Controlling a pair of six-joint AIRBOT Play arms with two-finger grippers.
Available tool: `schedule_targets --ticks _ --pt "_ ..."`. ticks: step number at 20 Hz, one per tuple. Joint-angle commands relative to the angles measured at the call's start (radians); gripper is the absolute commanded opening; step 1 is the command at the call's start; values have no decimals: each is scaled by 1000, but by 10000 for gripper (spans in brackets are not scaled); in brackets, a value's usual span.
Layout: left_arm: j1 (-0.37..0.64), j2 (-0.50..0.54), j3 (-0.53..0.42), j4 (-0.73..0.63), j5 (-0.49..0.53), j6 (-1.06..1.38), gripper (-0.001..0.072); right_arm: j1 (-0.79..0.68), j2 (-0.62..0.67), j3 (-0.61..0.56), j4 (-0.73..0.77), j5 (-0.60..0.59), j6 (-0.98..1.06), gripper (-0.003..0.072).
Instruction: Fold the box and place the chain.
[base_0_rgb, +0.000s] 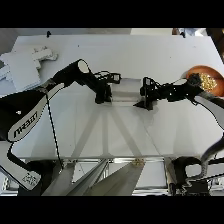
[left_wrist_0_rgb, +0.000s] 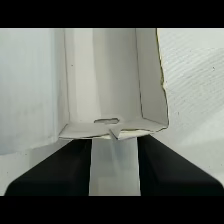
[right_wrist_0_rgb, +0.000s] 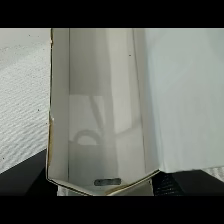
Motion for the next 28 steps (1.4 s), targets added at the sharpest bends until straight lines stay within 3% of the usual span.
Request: schedule_targets --ticks 1,4,8,11,14,15,17,18,22,24,28 --pt "0 -2 0 -11 24 3 198 0 0 0 0 0 0 518" --pt "0 -2 0 -14 19 3 11 0 0 0 0 0 0 518" --pt "0 -2 0 -61 19 2 16 0 0 0 0 0 0 518" --pt "0 -2 0 -145 8 3 96 0 0 0 0 0 0 518" --pt "0 -2 0 -163 -10 2 99 0 0 0 0 0 0 518" --pt "0 -2 0 -162 -18 2 165 0 0 0 0 0 0 518" --pt "0 -2 0 -162 -23 -1 409 0 0 0 0 0 0 518" --pt "0 -3 0 -162 -23 -1 423 0 0 0 0 0 0 518" --pt "0 -2 0 -162 -25 -1 409 0 0 0 0 0 0 518" --pt "3 3 0 -158 -43 -1 234 0 0 0 0 0 0 518" --pt "28 63 0 -145 -109 -2 207 0 0 0 0 0 0 518"
